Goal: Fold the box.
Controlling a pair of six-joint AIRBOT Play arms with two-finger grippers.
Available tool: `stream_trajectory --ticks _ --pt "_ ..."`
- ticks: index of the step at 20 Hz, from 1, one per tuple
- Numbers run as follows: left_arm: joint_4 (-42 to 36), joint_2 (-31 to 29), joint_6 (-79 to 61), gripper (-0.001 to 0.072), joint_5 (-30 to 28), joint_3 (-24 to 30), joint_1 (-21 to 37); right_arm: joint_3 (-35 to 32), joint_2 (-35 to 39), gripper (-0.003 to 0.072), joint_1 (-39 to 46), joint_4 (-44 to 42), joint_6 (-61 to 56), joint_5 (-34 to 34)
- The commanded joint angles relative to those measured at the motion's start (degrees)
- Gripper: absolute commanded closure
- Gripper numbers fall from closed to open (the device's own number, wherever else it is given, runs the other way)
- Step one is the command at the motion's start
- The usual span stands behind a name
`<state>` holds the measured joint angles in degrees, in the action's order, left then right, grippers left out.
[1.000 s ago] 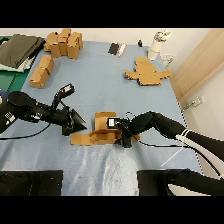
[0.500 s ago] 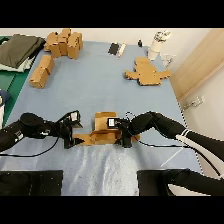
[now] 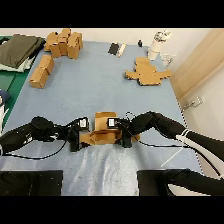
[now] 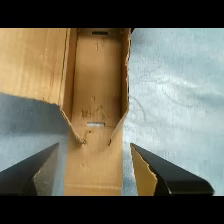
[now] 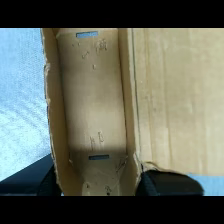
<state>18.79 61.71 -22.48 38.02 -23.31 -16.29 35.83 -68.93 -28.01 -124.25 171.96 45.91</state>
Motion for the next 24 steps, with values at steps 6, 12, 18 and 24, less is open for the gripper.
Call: stream_trajectory --ticks 6,12,18,24 --pt "-2.5 3.7 -0.2 0.0471 -0.4 -2.2 -1.6 0.0 0.0 0.0164 0.0 0.0 0.0 0.0" --pt "-4.7 3.7 -0.3 0.0603 0.9 -2.2 -2.4 0.0 0.0 0.0165 0.0 0.0 0.0 0.0" --pt "-8.6 3.8 -3.3 0.0602 -1.9 -2.2 -3.8 0.0 0.0 0.0165 0.0 0.0 0.0 0.0" --pt "-8.9 4.4 -3.7 0.0572 -0.9 -2.3 -4.5 0.0 0.0 0.0164 0.0 0.0 0.0 0.0"
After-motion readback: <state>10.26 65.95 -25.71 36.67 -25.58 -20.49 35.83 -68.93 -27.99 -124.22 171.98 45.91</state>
